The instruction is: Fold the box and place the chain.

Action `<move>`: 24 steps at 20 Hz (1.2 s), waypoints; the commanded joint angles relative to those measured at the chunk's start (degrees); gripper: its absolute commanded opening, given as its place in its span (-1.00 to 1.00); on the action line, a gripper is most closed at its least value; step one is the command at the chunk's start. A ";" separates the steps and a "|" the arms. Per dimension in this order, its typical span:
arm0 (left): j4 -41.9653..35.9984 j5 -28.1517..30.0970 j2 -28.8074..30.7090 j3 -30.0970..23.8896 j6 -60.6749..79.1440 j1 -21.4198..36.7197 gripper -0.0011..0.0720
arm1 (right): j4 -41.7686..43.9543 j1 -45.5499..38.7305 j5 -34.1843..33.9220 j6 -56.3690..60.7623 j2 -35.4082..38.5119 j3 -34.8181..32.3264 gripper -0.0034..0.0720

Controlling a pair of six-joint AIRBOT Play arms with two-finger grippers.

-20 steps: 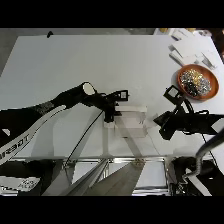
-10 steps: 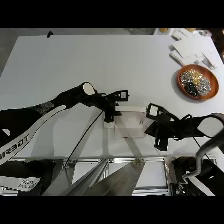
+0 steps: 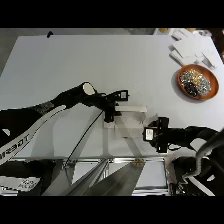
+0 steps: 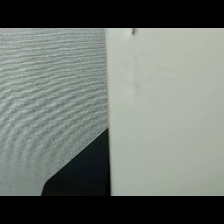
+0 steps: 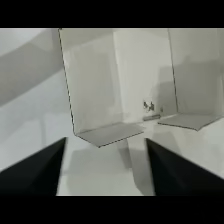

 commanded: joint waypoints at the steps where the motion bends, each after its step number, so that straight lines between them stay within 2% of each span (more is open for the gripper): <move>1: 0.00 0.00 -0.04 -0.02 0.02 -0.04 -0.95 | -1.05 2.16 -10.75 -5.42 1.95 -6.36 0.69; 3: 0.00 0.02 -0.04 -0.02 0.02 -0.04 -0.95 | -1.03 3.45 -12.15 -6.01 1.97 -8.41 0.69; 8: 0.00 0.02 -0.04 -0.02 0.02 -0.04 -0.95 | 0.35 6.25 -11.02 -6.86 1.90 -8.44 0.69; 15: 0.00 0.00 -0.04 -0.02 0.02 -0.04 -0.95 | 0.44 6.19 -18.23 -6.86 -2.62 -8.24 0.69; 20: 0.00 0.00 -0.04 -0.02 0.02 -0.04 -0.95 | 5.57 1.70 -15.56 -6.64 -3.08 -6.51 0.67; 24: 0.00 0.02 -0.04 -0.02 0.02 -0.04 -0.95 | 5.88 -1.05 -14.60 -6.88 -6.16 -2.75 0.67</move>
